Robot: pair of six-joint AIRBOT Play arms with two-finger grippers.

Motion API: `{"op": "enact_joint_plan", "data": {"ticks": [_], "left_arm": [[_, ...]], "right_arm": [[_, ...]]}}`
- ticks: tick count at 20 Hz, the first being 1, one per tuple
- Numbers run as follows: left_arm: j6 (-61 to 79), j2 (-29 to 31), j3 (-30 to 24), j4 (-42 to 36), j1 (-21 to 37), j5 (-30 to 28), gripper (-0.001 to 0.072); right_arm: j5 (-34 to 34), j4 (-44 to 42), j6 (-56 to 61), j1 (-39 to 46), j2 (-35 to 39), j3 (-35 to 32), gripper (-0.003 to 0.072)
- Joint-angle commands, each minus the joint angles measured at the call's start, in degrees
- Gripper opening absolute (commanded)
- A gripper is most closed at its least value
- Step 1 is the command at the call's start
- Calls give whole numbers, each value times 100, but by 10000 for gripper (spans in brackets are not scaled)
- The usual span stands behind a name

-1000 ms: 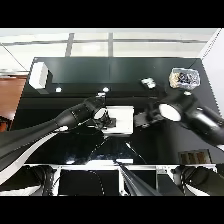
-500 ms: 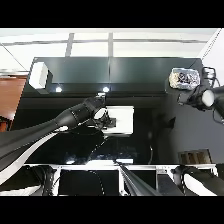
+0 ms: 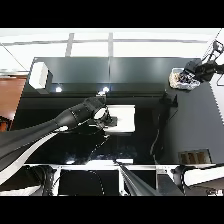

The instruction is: Fold the box and place the chain.

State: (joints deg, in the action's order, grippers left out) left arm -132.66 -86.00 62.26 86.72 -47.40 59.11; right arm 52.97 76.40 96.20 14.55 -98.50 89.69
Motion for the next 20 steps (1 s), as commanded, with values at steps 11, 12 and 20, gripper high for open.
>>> {"op": "enact_joint_plan", "data": {"ticks": [11,12,20], "left_arm": [[-2,-2,2,-22,2,-15,28],[-2,-2,2,-22,2,-15,28],[-2,-2,2,-24,2,-17,28]], "right_arm": [[352,415,20,-46,-1338,918,281],[391,426,20,-50,-1322,984,117],[1722,555,-555,-20,-785,2293,16]]}}
